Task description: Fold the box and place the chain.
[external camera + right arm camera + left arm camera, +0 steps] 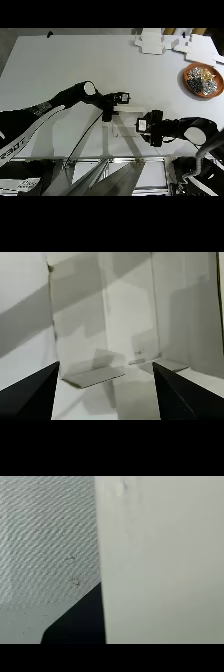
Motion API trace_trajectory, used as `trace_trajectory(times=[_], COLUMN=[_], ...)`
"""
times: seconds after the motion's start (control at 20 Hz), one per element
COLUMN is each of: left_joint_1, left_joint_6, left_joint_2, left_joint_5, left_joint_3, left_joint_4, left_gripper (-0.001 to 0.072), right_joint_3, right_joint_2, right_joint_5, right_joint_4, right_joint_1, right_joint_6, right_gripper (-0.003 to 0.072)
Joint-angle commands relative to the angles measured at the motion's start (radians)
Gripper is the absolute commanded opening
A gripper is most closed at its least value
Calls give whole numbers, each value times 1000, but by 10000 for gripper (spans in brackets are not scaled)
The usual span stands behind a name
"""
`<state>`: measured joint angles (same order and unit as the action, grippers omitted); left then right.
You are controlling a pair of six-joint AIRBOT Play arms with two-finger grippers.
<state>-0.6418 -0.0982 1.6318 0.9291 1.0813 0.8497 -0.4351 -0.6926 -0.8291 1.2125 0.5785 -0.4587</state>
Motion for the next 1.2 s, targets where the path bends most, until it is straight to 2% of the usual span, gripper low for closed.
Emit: trace_trajectory(times=[0.0, 0.15, 0.35, 0.65, 0.8, 0.95, 1.0, 1.15], left_joint_1=[0, 0, 0, 0, 0, 0, 0, 0], left_joint_6=[0, 0, 0, 0, 0, 0, 0, 0], left_joint_2=[0, 0, 0, 0, 0, 0, 0, 0], left_joint_5=[-1, -1, -1, -1, 0, 0, 0, -1], left_joint_3=[0, 0, 0, 0, 0, 0, 0, 0], left_joint_4=[0, 0, 0, 0, 0, 0, 0, 0], left_gripper=[12, 12, 12, 12, 12, 12, 12, 12], right_joint_3=[66, 132, 184, 184, 185, 215, 230, 247], right_joint_2=[26, 40, 38, 39, 116, 161, 158, 133], right_joint_5=[91, 148, 243, 229, 99, 100, 119, 143], right_joint_4=[48, 48, 60, 55, 54, 71, 66, 66], right_joint_1=[71, 137, 100, 40, 109, 126, 127, 127], right_joint_6=[46, 37, -92, -92, -149, -188, -188, -188], right_gripper=[643, 696, 696, 695, 695, 697, 687, 568])
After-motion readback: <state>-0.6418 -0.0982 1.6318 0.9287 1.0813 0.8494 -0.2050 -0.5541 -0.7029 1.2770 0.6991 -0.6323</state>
